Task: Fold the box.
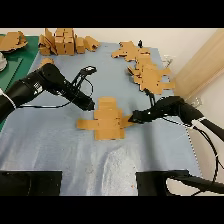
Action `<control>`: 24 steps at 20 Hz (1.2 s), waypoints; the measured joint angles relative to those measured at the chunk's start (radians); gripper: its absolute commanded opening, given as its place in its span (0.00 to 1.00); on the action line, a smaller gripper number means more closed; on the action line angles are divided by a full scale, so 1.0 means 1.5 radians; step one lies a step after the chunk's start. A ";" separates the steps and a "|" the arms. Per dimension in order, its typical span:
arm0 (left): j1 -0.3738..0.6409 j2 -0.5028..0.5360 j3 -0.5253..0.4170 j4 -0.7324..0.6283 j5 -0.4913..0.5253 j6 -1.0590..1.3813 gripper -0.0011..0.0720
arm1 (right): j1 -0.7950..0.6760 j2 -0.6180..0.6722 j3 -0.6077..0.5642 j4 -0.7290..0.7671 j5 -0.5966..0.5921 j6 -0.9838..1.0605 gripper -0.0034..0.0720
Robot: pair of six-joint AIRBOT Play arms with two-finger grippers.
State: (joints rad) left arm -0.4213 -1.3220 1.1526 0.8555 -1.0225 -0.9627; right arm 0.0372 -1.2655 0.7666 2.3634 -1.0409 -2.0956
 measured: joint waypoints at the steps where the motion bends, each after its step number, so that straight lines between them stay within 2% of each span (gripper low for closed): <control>1: 0.011 -0.002 0.000 0.000 0.001 -0.003 0.04 | 0.035 0.000 -0.004 0.012 0.026 -0.012 0.05; 3: 0.042 -0.008 0.000 0.002 -0.005 -0.012 0.69 | 0.099 0.003 -0.010 0.026 0.080 -0.034 0.05; 8: 0.149 -0.050 -0.011 0.011 -0.030 -0.061 0.70 | 0.176 0.034 -0.020 0.032 0.135 -0.070 0.05; 11: 0.185 -0.078 -0.035 0.010 -0.049 -0.075 0.69 | 0.187 0.065 -0.041 0.011 0.151 -0.081 0.05; 16: 0.198 -0.117 -0.062 -0.026 -0.049 -0.054 0.70 | 0.194 0.091 -0.075 -0.004 0.180 -0.090 0.05; 24: 0.201 -0.194 -0.069 -0.203 -0.058 0.081 0.70 | 0.195 0.115 -0.085 -0.004 0.185 -0.093 0.05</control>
State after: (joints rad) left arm -0.1200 -1.6123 1.0489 0.5507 -1.1095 -0.8410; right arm 0.3294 -1.0924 0.6392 2.3573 -0.7631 -2.2356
